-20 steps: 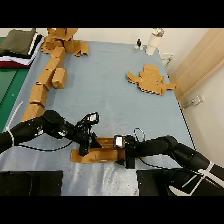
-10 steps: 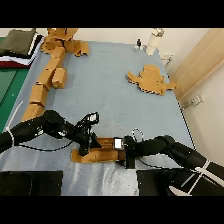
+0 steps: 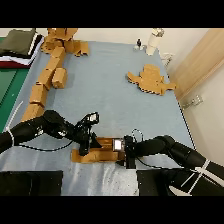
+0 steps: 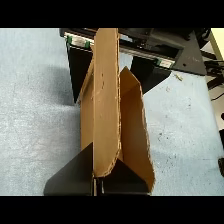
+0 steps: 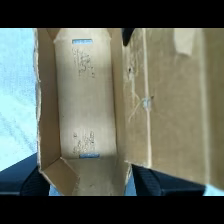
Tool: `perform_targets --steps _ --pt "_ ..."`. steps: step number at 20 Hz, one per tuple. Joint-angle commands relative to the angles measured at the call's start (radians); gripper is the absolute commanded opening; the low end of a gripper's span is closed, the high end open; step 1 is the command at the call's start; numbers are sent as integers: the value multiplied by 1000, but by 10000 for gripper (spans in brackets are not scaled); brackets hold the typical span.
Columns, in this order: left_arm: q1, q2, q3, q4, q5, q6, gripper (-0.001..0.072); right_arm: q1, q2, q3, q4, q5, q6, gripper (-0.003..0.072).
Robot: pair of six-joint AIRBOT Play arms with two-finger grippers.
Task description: Fold the box.
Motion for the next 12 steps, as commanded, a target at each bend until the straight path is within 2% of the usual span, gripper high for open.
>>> perform_targets --steps 1,8,10,12 --pt "1 0 0 0 0 0 13 1 -1 0 0 6 -8 705" --pt "1 0 0 0 0 0 13 1 -35 1 11 15 -28 704" --pt "1 0 0 0 0 0 13 2 -35 1 12 14 -28 632" --pt "1 0 0 0 0 0 13 1 -35 1 12 13 -28 632"
